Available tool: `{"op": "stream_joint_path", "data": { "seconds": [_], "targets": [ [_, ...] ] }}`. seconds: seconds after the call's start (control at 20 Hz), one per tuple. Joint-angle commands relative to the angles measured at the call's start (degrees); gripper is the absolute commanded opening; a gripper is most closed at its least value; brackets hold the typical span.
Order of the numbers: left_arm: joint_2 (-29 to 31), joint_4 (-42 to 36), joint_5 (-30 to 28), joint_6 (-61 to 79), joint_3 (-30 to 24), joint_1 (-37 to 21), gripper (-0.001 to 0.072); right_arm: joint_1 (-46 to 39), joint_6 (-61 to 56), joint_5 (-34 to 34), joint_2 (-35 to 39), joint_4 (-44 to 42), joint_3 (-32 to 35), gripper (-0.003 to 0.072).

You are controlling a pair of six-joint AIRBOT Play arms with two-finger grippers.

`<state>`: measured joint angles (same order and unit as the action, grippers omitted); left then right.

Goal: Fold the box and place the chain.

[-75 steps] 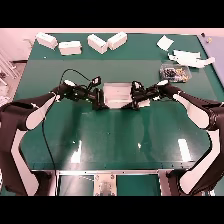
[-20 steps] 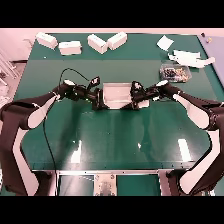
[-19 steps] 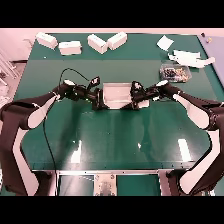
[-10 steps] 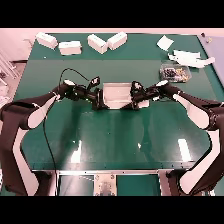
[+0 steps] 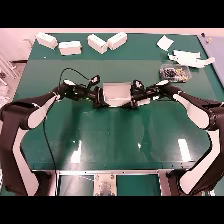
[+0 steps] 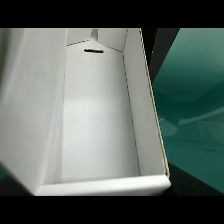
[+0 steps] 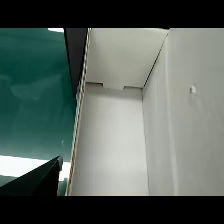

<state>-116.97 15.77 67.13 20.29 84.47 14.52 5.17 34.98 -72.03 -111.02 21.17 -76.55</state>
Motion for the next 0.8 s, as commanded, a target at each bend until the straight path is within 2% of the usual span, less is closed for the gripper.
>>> {"op": "stream_joint_path", "data": {
  "seconds": [0.0, 0.2, 0.5, 0.75],
  "targets": [
    [0.0, -0.3, -0.4, 0.4, 0.1, 0.0, 0.0525, 0.0, 0.6, -0.1, 0.0, -2.5, -0.2, 0.0720],
    [0.0, -0.3, -0.4, 0.4, 0.1, 0.0, 0.0525, -1.6, 0.6, -4.3, 0.1, -2.4, -0.2, 0.0720],
    [0.0, -0.3, -0.4, 0.4, 0.1, 0.0, 0.0526, -9.2, -0.5, -7.8, 2.6, -2.9, -0.5, 0.0720],
    [0.2, -0.1, -0.6, 1.4, 0.0, 0.0, 0.0535, -15.6, -0.4, -9.6, 5.9, -10.9, -0.5, 0.0720]
  ]
}}
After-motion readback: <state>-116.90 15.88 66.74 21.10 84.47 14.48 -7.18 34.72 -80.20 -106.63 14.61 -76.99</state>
